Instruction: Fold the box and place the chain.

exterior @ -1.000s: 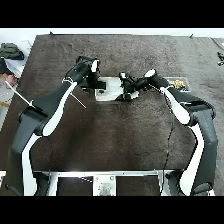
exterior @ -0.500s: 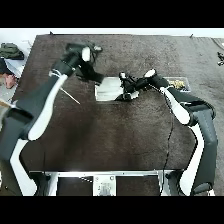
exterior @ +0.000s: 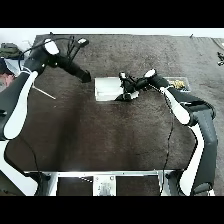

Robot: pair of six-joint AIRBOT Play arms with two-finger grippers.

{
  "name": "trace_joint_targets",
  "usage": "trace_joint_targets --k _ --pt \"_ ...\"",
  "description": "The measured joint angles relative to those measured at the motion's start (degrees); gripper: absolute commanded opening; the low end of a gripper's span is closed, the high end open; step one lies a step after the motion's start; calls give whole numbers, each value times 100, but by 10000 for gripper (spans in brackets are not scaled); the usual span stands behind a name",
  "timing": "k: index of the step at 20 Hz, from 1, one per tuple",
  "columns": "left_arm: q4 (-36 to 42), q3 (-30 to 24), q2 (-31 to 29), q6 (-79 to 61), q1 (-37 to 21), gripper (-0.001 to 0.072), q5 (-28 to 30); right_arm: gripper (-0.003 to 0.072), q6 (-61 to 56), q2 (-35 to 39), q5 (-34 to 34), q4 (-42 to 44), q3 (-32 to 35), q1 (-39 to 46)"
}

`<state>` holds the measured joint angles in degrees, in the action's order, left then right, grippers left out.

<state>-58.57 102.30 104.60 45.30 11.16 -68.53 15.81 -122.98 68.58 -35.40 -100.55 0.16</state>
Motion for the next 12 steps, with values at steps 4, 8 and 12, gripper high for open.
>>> trace_joint_targets --k 4,8,12 --pt "562 -579 -7 -789 -164 656 289 321 0 0 0 0 0 0" --pt "922 -828 94 -1860 -271 655 404 321 0 0 0 0 0 0" --pt "1773 -903 463 -3250 -501 655 352 321 0 0 0 0 0 0"
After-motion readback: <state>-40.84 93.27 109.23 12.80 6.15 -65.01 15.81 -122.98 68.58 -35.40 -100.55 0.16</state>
